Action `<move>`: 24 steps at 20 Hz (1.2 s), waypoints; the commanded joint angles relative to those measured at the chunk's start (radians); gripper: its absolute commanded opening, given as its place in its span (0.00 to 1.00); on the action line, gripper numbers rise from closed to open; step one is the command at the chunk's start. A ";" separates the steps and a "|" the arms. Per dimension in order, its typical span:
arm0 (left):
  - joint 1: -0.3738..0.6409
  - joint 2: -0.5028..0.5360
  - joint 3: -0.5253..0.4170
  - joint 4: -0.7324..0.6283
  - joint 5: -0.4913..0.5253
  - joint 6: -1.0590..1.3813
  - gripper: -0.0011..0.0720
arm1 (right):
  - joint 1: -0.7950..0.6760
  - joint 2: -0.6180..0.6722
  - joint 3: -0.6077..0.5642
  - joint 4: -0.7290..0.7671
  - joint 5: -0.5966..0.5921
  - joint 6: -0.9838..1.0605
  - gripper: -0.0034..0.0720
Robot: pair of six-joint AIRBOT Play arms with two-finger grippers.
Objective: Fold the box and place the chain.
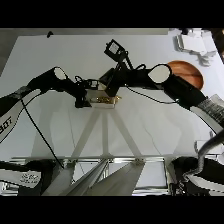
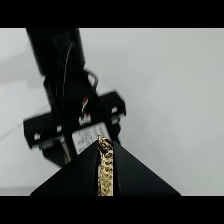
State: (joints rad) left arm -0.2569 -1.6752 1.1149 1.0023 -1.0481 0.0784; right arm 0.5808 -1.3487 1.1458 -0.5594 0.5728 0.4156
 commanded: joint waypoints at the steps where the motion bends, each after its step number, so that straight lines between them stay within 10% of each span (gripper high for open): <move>1: 0.000 0.000 0.000 0.000 0.000 0.000 0.04 | 0.016 0.001 0.010 0.035 -0.071 -0.001 0.06; 5: 0.000 0.000 0.000 0.000 0.000 0.000 0.04 | 0.016 -0.019 0.010 -0.077 -0.007 0.003 0.11; 8: 0.000 0.000 0.000 0.000 0.000 0.000 0.04 | 0.011 -0.019 0.010 -0.194 0.069 0.003 0.59; 22: 0.000 0.000 0.000 0.000 0.000 0.000 0.04 | -0.239 -0.143 -0.052 -0.362 0.359 -0.315 0.60; 24: 0.000 0.000 0.000 0.000 0.000 0.000 0.04 | -0.230 -0.211 -0.052 -0.298 0.391 -0.469 0.80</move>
State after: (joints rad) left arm -0.2569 -1.6752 1.1149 1.0023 -1.0477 0.0784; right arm 0.3527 -1.4841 1.1000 -0.8967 0.8982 0.1623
